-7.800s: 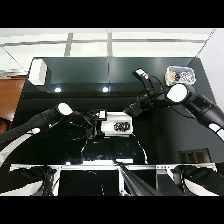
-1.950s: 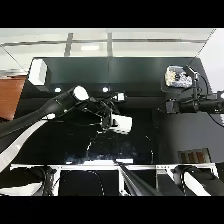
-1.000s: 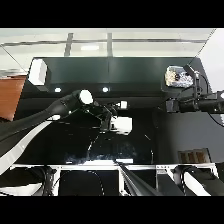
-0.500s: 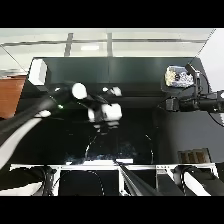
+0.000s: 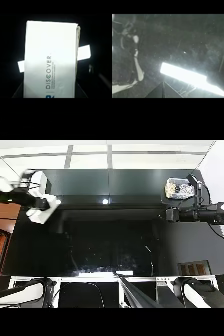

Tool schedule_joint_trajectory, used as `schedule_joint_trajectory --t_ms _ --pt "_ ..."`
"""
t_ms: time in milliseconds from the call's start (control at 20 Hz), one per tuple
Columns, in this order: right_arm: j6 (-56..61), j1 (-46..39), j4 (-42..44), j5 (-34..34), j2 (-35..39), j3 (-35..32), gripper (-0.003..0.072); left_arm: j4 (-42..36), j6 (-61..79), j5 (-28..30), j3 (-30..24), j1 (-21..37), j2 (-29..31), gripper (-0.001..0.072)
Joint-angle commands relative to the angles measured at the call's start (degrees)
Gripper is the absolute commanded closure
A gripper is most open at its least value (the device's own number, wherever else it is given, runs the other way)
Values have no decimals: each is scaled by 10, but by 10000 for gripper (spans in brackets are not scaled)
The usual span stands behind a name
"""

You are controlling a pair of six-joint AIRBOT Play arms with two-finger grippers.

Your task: Fold the box and place the chain.

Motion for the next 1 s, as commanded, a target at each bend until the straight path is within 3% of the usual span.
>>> schedule_joint_trajectory --t_ms 0,450,500,550,650,800,850,900,950 --pt "4 0 0 -24 0 0 669 -17 -31 61 10 100 -19 355" --pt "30 0 0 -47 -1 0 669 -50 -21 133 111 69 -162 337" --pt "30 0 0 -47 -1 0 669 -40 -21 134 124 63 -169 140" --pt "30 0 0 -47 -1 0 669 -24 -23 136 137 57 -170 -9" --pt "30 4 0 -46 -1 0 669 10 -23 103 190 48 -164 -10" --pt "29 31 -1 -71 -1 0 669 15 -71 -21 323 40 -157 -5" --pt "29 48 -1 -97 -1 -2 670 9 -130 -74 371 36 -157 80" --pt "29 68 -1 -130 -1 -4 669 -7 -177 -135 410 31 -157 431" --pt "28 89 -2 -169 -1 -9 669 -46 -170 -186 433 24 -155 675"
